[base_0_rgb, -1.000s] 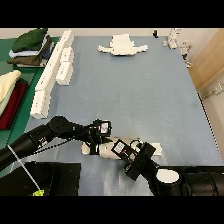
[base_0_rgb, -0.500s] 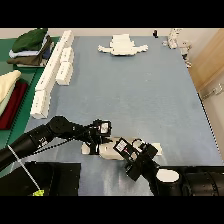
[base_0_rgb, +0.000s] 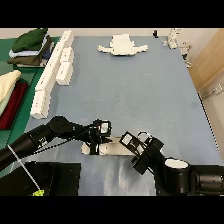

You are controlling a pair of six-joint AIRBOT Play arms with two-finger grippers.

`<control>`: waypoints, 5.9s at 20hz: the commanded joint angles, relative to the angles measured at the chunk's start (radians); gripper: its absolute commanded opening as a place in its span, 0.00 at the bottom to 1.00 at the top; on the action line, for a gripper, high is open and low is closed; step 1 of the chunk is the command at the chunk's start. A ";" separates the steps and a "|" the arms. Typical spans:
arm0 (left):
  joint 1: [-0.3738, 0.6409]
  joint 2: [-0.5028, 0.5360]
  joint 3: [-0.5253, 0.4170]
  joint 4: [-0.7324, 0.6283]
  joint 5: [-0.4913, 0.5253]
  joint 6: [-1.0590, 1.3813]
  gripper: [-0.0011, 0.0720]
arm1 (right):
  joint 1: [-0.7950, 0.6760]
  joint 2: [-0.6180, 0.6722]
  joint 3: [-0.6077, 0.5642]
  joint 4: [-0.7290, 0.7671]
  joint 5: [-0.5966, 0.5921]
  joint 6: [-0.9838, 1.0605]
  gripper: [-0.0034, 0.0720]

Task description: Fold the box.

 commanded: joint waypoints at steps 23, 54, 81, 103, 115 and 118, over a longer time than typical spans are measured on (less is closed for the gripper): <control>0.000 0.000 0.001 0.000 0.000 0.000 0.03 | -0.846 0.101 -0.170 1.041 0.316 -1.711 1.00; 0.000 0.000 0.001 0.000 0.000 0.000 0.03 | -0.964 -0.051 -0.172 1.215 0.328 -2.094 0.99; 0.000 0.000 0.001 0.000 0.000 0.000 0.03 | -0.900 -0.044 -0.254 1.225 0.414 -2.106 0.88; 0.000 0.000 0.001 0.000 0.000 0.002 0.03 | -0.900 -0.050 -0.246 1.215 0.414 -2.105 0.71; 0.000 0.000 0.001 -0.003 0.002 0.002 0.03 | -0.900 -0.050 -0.246 1.215 0.414 -2.105 0.71; 0.000 0.000 0.001 -0.003 0.002 0.001 0.03 | -0.900 -0.050 -0.246 1.215 0.414 -2.105 0.71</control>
